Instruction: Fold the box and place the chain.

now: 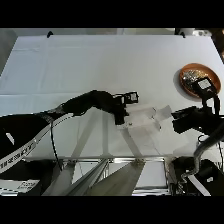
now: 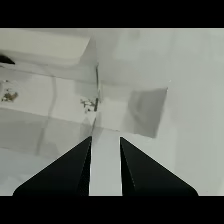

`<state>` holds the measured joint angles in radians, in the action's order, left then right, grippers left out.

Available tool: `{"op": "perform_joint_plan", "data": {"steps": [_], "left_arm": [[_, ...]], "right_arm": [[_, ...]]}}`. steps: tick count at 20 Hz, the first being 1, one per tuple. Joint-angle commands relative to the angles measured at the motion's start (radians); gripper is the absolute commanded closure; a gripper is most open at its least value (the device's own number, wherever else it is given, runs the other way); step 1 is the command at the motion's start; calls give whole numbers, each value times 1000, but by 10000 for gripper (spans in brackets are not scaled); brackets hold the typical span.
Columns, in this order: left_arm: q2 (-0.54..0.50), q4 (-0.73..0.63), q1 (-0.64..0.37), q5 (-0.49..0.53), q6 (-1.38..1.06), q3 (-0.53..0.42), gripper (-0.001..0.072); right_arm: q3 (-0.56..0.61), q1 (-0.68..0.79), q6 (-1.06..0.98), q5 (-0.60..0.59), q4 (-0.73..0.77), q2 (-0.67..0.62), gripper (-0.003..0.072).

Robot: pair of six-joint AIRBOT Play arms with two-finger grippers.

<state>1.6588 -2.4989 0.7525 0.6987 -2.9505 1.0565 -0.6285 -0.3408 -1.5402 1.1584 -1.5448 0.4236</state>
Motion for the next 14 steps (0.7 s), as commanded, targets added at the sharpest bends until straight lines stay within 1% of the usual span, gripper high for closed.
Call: {"op": "perform_joint_plan", "data": {"steps": [1,3,4,7,9,12,14], "left_arm": [[0,3,-1,-11,-1,0,701],[0,29,-1,1,-1,0,705],[-2,71,-1,16,-1,0,705],[-29,289,-1,100,-1,4,706],[-65,382,-6,156,-1,8,706],[-117,385,-27,172,-1,8,706],[-120,386,-32,173,-1,7,706]], "right_arm": [[-1,-1,0,0,0,1,491],[0,-1,0,0,0,1,491],[-1,-1,0,0,0,0,491],[-1,-1,0,0,0,1,491],[-1,-1,3,0,0,1,492],[-1,-1,3,0,0,1,492],[0,-1,3,0,0,1,492]]}}
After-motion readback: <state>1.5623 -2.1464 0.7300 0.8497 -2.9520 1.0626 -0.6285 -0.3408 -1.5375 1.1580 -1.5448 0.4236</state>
